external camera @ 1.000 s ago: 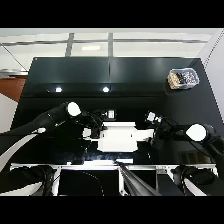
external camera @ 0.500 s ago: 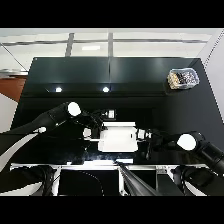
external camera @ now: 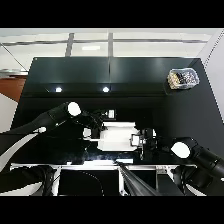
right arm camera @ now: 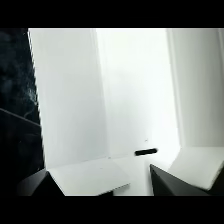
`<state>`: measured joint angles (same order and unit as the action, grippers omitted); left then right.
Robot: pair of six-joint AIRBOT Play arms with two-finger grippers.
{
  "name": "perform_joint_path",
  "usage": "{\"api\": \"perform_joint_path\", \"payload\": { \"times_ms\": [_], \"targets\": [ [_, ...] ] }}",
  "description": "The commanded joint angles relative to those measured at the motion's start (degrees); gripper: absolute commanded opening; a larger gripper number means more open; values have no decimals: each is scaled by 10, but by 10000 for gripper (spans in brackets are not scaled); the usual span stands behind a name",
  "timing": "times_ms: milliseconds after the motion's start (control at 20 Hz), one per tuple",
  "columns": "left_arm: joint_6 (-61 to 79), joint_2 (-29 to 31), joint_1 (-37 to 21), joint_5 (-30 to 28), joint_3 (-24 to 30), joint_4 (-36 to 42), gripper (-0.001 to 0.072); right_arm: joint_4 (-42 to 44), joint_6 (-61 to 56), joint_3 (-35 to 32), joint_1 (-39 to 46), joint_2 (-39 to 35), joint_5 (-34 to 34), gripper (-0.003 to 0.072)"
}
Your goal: Fold the box and place the chain.
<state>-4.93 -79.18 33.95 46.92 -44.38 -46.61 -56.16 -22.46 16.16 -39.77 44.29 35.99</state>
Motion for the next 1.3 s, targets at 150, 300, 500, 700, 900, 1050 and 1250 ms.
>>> {"api": "perform_joint_path", "payload": {
  "times_ms": [150, 300, 500, 700, 900, 1050, 1250],
  "targets": [
    [0, 0, 0, -1, 0, 11, 35, 10, 0, -1, -12, 0, -28, 705],
    [0, 0, 0, -1, 0, 11, 35, 16, -11, 5, -10, 0, -65, 704],
    [0, 0, 0, -1, 0, 10, 34, -12, -16, 41, 19, 0, -49, 704],
    [0, 0, 0, -1, 0, 10, 34, -13, -30, 53, 44, 0, -40, 705],
    [0, 0, 0, -1, 0, 10, 34, -10, -57, 53, 62, 0, -35, 704],
    [0, 0, 0, -1, 0, 10, 34, -9, -50, 53, 82, 3, -28, 704],
    [0, 0, 0, -1, 0, 10, 34, 77, 49, 53, 82, 16, -20, 704]
  ]
}}
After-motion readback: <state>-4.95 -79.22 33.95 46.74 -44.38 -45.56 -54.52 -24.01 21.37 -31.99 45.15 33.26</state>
